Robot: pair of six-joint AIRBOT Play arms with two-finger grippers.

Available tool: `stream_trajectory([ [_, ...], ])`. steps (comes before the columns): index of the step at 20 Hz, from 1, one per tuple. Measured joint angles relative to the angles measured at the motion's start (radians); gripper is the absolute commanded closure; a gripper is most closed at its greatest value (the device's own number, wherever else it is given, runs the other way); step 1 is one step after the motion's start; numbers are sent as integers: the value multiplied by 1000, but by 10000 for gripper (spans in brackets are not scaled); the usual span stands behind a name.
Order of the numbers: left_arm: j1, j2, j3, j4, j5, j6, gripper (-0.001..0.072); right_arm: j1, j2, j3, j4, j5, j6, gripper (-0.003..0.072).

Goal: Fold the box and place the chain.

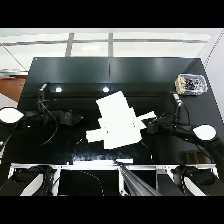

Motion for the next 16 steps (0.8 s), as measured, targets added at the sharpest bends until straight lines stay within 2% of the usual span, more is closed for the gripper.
stream_trajectory([
  [4,-68,-124,-8,-84,69,25,8,93,4,-19,8,-59,-13,642],
  [7,-99,-238,-10,-200,72,120,10,131,5,-23,9,-76,-14,642],
  [12,-140,-389,-11,-353,43,306,10,150,5,-26,10,-114,-6,642],
  [16,-156,-476,-10,-504,-39,520,12,153,5,-26,11,-134,-3,642],
])
